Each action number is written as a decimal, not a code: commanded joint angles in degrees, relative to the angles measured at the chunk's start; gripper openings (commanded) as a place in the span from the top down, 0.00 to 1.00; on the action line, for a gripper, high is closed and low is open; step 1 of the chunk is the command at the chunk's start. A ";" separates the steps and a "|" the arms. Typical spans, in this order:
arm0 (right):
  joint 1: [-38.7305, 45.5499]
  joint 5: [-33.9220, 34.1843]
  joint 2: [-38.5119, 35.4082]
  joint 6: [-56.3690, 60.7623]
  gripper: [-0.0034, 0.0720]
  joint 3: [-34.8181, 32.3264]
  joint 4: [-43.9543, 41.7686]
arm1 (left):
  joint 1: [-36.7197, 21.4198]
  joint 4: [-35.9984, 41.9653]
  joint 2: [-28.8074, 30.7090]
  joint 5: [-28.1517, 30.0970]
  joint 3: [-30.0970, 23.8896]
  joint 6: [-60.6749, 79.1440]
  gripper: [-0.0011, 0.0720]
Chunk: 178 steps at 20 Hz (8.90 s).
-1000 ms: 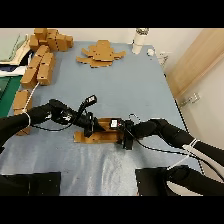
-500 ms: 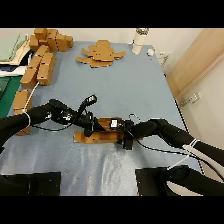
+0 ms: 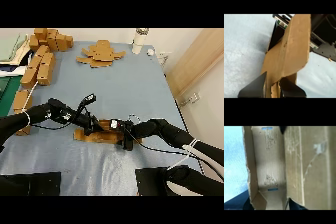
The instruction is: Fold the box.
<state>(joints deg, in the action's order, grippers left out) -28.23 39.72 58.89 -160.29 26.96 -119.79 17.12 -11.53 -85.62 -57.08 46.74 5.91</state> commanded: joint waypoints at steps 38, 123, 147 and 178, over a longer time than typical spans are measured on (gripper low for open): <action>-2.01 3.80 -0.04 -4.35 0.27 0.31 0.02 | -13.07 -14.23 0.02 -22.86 5.99 -19.96 0.77; -3.30 4.11 -0.04 -4.13 0.27 0.28 0.87 | -8.02 -3.98 18.05 -0.81 -9.20 -1.55 0.97; -3.30 4.11 -0.04 -4.13 0.27 0.28 0.87 | 3.85 -15.06 23.80 12.52 -21.00 8.11 0.04; -3.30 4.11 -0.04 -4.13 0.27 0.28 0.87 | 6.12 -0.79 18.99 16.13 -19.26 11.47 0.68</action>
<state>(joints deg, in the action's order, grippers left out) -31.48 43.86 58.87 -164.38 27.22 -118.89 23.24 -13.74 -66.17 -40.84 27.46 16.97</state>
